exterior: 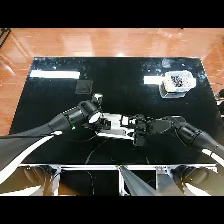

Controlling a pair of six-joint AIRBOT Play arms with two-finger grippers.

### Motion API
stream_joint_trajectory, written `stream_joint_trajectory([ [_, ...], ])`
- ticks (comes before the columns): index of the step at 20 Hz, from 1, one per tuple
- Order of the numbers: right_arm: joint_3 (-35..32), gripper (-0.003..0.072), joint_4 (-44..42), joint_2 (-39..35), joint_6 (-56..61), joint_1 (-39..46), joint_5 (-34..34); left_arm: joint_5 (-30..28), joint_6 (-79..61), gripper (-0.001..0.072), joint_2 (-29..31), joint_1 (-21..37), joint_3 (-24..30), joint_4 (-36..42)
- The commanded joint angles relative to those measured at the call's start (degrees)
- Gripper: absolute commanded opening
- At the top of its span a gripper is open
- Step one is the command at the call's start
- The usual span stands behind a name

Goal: Fold the box and place the chain.

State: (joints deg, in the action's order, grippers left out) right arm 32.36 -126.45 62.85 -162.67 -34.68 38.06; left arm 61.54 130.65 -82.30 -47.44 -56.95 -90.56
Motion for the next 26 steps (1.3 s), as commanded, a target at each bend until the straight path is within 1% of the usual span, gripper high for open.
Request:
stream_joint_trajectory([
  [1, 0.0, 0.0218, -1.2, 0.3, 0.1, -1.4, -1.8, 0.0, 0.0, 0.0028, 0.0, 0.0, 0.0, 0.0],
  [2, 0.0, 0.0185, -1.3, 0.7, 0.1, -2.1, -2.7, 0.0, 0.0, 0.0028, 0.0, 0.0, 0.0, 0.0],
  [3, 0.0, 0.0126, -1.3, 1.1, 0.9, -2.7, -3.9, 0.0, 0.0, 0.0029, 0.0, 0.0, 0.0, 0.0],
  [5, 0.0, 0.0130, -1.3, 2.3, 1.6, -4.1, -6.6, 0.0, 0.0, 0.0028, 0.0, 0.0, 0.0, 0.0],
  [9, 0.0, 0.0133, -1.2, 4.1, 5.7, -5.7, -9.0, 0.0, 0.0, 0.0028, 0.0, 0.0, 0.0, 0.0],
  [10, 0.0, 0.0193, -1.0, 4.1, 6.6, -5.7, -9.7, 0.1, 0.0, 0.0028, 0.0, 0.0, 0.0, 0.0],
  [11, 0.0, 0.0277, -1.0, 4.1, 6.7, -5.7, -9.8, 0.1, 0.0, 0.0028, 0.0, 0.0, 0.0, 0.0],
  [12, 0.0, 0.0279, -1.0, 4.1, 6.7, -5.7, -9.7, 0.2, 0.0, 0.0028, 0.0, 0.0, 0.0, 0.0],
  [13, 0.0, 0.0219, -1.0, 4.1, 6.7, -5.7, -9.5, 0.3, 0.0, 0.0028, 0.0, 0.0, 0.0, 0.0],
  [14, 0.0, 0.0201, -1.0, 4.1, 6.7, -5.7, -9.5, 0.3, 0.0, 0.0028, 0.0, 0.0, 0.0, 0.1],
  [15, 0.0, 0.0230, -1.0, 4.1, 6.7, -5.7, -9.5, 0.3, 0.0, 0.0028, 0.0, 0.0, 0.0, 0.2],
  [16, 0.0, 0.0380, -1.0, 4.1, 6.9, -5.7, -9.5, 0.3, 0.0, 0.0028, 0.0, 0.0, 0.0, 0.2],
  [17, 0.0, 0.0369, -1.0, 4.1, 6.9, -5.7, -9.5, 0.3, 0.0, 0.0028, 0.0, 0.0, 0.0, 0.2],
  [18, 0.0, 0.0223, -1.0, 4.1, 6.9, -5.7, -9.4, 0.3, 0.0, 0.0028, 0.0, 0.0, 0.0, 0.2],
  [19, 0.0, 0.0180, -1.0, 4.1, 6.9, -5.7, -9.5, 0.3, 0.0, 0.0028, 0.0, 0.0, 0.0, 0.2],
  [20, 0.0, 0.0058, -0.4, 4.1, 7.0, -5.7, -9.4, 0.3, 0.0, 0.0028, 0.0, 0.0, 0.0, 0.2],
  [21, 0.1, 0.0023, 0.9, 3.7, 8.0, -5.7, -9.2, 0.2, 0.0, 0.0028, 0.0, 0.0, 0.0, 0.2],
  [23, 0.1, 0.0022, 5.9, 1.1, 18.8, -3.8, -6.8, 0.1, 0.1, 0.0028, 0.0, 0.0, 0.0, 0.2],
  [25, 0.1, 0.0022, 9.6, -3.4, 28.2, 1.1, -0.2, -0.7, 0.3, 0.0028, 0.0, 0.0, 0.0, 0.2],
  [26, 0.1, 0.0022, 9.4, -6.4, 31.4, 4.7, 4.4, -1.2, 0.8, 0.0028, 0.0, 0.0, 0.0, 0.2],
])
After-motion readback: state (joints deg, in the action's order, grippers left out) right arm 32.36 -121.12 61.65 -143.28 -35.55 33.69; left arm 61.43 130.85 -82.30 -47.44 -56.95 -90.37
